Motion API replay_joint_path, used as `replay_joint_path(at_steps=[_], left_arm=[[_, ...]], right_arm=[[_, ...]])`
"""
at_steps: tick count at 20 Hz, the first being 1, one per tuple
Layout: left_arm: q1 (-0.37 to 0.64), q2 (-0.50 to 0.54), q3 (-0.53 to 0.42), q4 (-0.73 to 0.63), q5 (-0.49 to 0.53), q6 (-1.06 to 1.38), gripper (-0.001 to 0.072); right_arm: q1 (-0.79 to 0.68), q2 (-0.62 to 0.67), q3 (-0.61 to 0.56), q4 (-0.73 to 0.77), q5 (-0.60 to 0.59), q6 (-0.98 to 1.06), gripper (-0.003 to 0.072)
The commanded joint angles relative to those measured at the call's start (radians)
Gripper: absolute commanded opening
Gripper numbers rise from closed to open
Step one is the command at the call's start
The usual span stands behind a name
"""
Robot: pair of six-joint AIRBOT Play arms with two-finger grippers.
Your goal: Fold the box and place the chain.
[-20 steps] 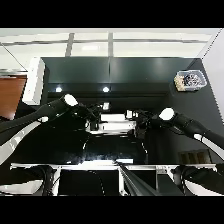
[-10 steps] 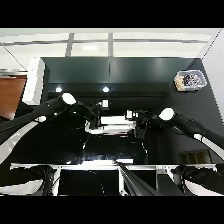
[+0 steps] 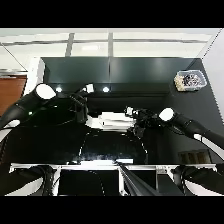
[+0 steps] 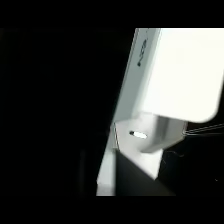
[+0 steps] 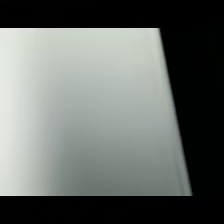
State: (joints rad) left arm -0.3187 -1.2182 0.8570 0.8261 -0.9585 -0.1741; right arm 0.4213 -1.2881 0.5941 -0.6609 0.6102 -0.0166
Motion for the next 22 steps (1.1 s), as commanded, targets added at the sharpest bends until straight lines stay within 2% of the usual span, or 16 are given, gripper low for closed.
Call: replay_joint_path(at_steps=[1, 2, 4, 6, 8, 11, 14, 15, 18, 22], left_arm=[[0.021, 0.057, 0.001, 0.047, -0.180, -0.151, 0.0030], [0.018, 0.056, -0.006, 0.010, -0.224, -0.155, 0.0029], [-0.008, 0.056, -0.059, -0.115, -0.265, -0.175, 0.0029], [-0.067, 0.056, -0.141, -0.192, -0.193, -0.174, 0.0028], [-0.145, 0.056, -0.216, -0.230, -0.004, -0.174, 0.0029], [-0.208, 0.056, -0.242, -0.399, 0.240, -0.082, 0.0031], [-0.208, 0.052, -0.240, -0.667, 0.540, 0.073, 0.0031], [-0.207, 0.051, -0.235, -0.731, 0.593, 0.134, 0.0030], [-0.207, 0.023, -0.203, -0.755, 0.641, 0.210, 0.0029], [-0.210, -0.103, -0.134, -0.695, 0.626, 0.191, 0.0029]], right_arm=[[0.000, 0.000, 0.000, -0.002, 0.023, 0.005, 0.0044], [0.000, 0.000, 0.000, -0.001, 0.027, 0.005, 0.0009], [0.000, 0.000, 0.000, -0.002, 0.035, 0.005, 0.0009], [0.000, 0.000, 0.000, -0.001, 0.036, 0.005, 0.0009], [0.000, 0.000, 0.000, -0.001, 0.036, 0.005, 0.0009], [0.000, 0.000, 0.000, -0.001, 0.036, 0.005, 0.0009], [0.000, 0.000, 0.000, -0.001, 0.036, 0.005, 0.0009], [0.000, 0.000, 0.000, -0.001, 0.037, 0.006, 0.0009], [0.000, 0.000, 0.000, -0.001, 0.036, 0.006, 0.0009], [0.000, 0.000, 0.000, -0.001, 0.037, 0.006, 0.0010]])
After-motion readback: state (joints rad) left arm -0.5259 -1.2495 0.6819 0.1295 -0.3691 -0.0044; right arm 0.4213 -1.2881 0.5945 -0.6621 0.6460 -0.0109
